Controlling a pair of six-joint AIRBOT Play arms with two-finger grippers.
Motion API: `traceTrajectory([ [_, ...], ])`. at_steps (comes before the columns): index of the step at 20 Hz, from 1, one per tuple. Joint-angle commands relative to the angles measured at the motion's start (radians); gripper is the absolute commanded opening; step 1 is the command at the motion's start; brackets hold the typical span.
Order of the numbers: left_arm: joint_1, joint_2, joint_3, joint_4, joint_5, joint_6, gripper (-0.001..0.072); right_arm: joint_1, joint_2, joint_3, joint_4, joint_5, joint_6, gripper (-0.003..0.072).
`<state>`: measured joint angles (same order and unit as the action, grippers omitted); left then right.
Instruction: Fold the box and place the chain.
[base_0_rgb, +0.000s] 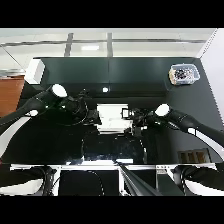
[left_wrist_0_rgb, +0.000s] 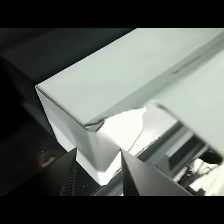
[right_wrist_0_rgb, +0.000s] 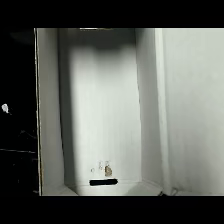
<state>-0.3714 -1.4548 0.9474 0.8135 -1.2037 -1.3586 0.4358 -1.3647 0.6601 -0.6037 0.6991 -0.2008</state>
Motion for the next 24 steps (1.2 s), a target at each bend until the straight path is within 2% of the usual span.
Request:
traceTrajectory([
  [1, -0.063, 0.000, 0.059, 0.172, 0.016, -0.190, 0.0326, 0.000, -0.001, 0.000, 0.000, 0.000, 0.000, 0.0167],
  [7, -0.149, -0.002, 0.093, 0.354, 0.025, -0.397, 0.0325, 0.000, -0.001, 0.000, 0.000, 0.000, 0.000, 0.0167],
  [10, -0.179, -0.006, 0.093, 0.388, 0.032, -0.469, 0.0321, 0.000, -0.001, 0.000, 0.000, 0.000, 0.000, 0.0167],
  [11, -0.193, -0.011, 0.097, 0.391, 0.035, -0.481, 0.0266, 0.000, -0.001, 0.000, 0.000, 0.000, 0.000, 0.0167],
  [14, -0.245, -0.044, 0.135, 0.412, 0.021, -0.523, 0.0266, 0.000, -0.001, 0.000, 0.000, 0.000, 0.000, 0.0167],
  [18, -0.317, -0.057, 0.174, 0.577, 0.022, -0.694, 0.0266, 0.000, -0.001, 0.000, 0.000, 0.000, 0.000, 0.0167],
  [24, -0.328, -0.057, 0.176, 0.595, 0.050, -0.741, 0.0266, 0.000, -0.001, 0.000, 0.000, 0.000, 0.000, 0.0167],
])
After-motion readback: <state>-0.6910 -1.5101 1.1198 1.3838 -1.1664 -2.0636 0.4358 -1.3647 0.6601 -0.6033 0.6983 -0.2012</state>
